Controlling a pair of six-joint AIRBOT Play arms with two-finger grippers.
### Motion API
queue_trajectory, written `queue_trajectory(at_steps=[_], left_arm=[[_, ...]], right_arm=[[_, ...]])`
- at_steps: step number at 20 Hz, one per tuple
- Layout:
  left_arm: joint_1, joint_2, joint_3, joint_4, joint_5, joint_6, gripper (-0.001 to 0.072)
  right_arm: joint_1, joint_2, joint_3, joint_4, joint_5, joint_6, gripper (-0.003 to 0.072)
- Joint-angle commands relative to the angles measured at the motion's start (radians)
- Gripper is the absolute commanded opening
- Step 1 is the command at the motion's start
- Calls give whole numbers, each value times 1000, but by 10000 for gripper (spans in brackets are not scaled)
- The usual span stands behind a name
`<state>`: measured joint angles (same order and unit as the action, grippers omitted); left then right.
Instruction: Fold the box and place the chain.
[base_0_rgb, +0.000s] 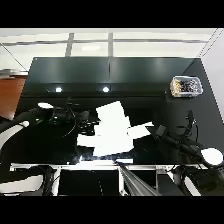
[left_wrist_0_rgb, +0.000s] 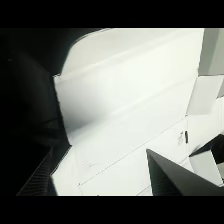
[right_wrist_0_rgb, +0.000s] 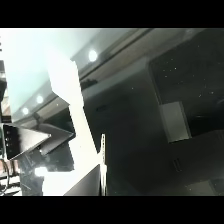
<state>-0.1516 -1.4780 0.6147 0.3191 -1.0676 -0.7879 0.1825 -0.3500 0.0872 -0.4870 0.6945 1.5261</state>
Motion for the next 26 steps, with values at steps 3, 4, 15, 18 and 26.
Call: queue_trajectory(at_steps=[3,4,15,18,26], left_arm=[[-36,-90,63,33,-168,64,699],[-35,-90,66,59,-188,63,699],[-37,-90,68,21,-326,233,698],[-38,-90,67,3,-344,291,696],[-70,-91,67,5,-291,308,683]], right_arm=[[0,0,0,-6,2,1,21],[0,0,0,-6,0,0,21],[0,0,0,-24,-1,1,21],[0,0,0,-24,-1,1,21],[0,0,0,-43,0,1,21]])
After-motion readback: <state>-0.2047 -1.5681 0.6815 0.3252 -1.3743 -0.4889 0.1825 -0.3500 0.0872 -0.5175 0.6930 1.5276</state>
